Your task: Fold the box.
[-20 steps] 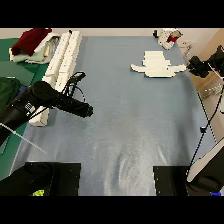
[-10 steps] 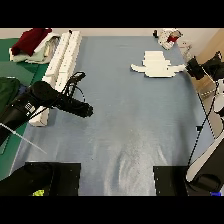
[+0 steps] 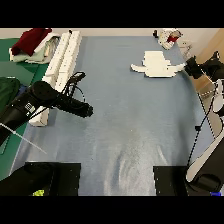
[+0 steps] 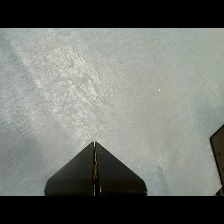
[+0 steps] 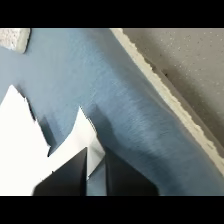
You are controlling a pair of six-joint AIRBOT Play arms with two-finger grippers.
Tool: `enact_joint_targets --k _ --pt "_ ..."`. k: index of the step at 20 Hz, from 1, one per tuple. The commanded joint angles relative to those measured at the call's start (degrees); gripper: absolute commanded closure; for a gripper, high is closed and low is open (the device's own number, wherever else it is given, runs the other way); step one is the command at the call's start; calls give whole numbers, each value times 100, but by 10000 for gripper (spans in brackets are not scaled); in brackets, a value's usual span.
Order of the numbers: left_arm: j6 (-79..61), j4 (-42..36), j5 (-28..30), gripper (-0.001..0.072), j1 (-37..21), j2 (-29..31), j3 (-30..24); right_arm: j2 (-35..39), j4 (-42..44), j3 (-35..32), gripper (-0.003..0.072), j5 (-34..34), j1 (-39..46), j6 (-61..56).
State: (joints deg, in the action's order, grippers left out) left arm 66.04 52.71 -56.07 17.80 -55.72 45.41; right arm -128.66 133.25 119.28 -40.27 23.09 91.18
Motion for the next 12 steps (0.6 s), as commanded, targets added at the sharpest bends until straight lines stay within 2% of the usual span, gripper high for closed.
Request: enact_joint_targets --k 1,6,9,12 --pt "-2 2 2 695 4 2 -4 26 273 4 669 -251 0 315" --pt "-2 2 2 695 4 2 -4 199 754 9 681 -640 4 817" --pt "-2 2 2 695 4 2 -4 286 1008 2 684 -1495 7 811" --pt "-2 2 2 695 4 2 -4 358 1156 -24 686 -2651 4 811"
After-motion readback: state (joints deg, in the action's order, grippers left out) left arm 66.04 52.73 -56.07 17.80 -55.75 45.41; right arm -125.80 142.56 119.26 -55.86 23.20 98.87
